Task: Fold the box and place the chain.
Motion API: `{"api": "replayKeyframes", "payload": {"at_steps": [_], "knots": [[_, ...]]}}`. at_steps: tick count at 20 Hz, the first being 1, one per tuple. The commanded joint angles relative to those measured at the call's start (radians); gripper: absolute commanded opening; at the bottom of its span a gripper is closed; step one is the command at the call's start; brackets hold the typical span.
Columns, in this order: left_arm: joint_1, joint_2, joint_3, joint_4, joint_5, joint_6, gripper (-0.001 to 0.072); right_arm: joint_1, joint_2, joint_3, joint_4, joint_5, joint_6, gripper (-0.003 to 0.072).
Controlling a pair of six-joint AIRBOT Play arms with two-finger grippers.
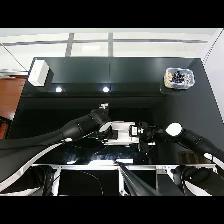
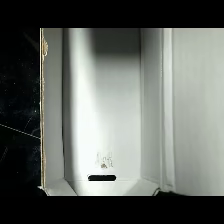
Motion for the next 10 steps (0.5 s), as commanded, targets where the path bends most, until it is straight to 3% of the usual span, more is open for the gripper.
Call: {"api": "replayKeyframes", "payload": {"at_steps": [1, 3, 5, 6, 10], "knots": [[0.0, 0.0, 0.001, 0.001, 0.003, 0.0, 0.003, 0.001, -0.001, 0.0, 0.0, 0.0, -0.002, 0.0466], [0.0, 0.0, 0.001, 0.008, 0.003, 0.0, 0.0043, 0.001, -0.001, 0.0, 0.0, 0.0, -0.002, 0.0466], [0.0, 0.0, 0.003, 0.014, -0.001, 0.0, 0.033, 0.001, -0.001, 0.0, 0.0, 0.0, -0.002, 0.0466], [0.0, 0.0, 0.003, 0.014, -0.002, 0.0, 0.0369, 0.001, -0.001, 0.0, 0.0, 0.0, -0.002, 0.0465], [0.0, 0.0, 0.003, 0.014, -0.001, -0.001, 0.0369, 0.001, -0.001, 0.0, 0.0, 0.0, -0.002, 0.0465]]}}
